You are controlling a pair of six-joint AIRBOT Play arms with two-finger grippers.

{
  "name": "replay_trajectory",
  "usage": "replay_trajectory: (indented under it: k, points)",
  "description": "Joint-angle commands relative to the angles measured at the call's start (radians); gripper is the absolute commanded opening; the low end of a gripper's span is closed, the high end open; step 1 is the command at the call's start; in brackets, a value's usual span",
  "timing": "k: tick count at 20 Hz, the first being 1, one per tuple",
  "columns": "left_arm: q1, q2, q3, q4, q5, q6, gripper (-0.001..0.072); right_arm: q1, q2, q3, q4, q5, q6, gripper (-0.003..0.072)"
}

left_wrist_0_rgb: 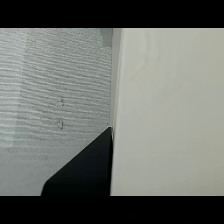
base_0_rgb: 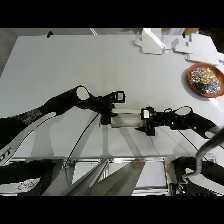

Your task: Fold the box and place the chain.

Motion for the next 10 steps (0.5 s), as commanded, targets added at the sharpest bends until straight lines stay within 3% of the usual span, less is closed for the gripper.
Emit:
replay_trajectory:
  k: [1, 10]
  points:
    - [0.0, 0.0, 0.0, 0.0, 0.0, 0.0, 0.0013, -0.001, -0.001, 0.001, -0.001, 0.0, 0.0, 0.0263]
    - [0.0, 0.0, 0.0, -0.06, -0.008, 0.0, 0.0011, -0.001, -0.001, 0.001, -0.001, -0.001, 0.0, 0.0263]
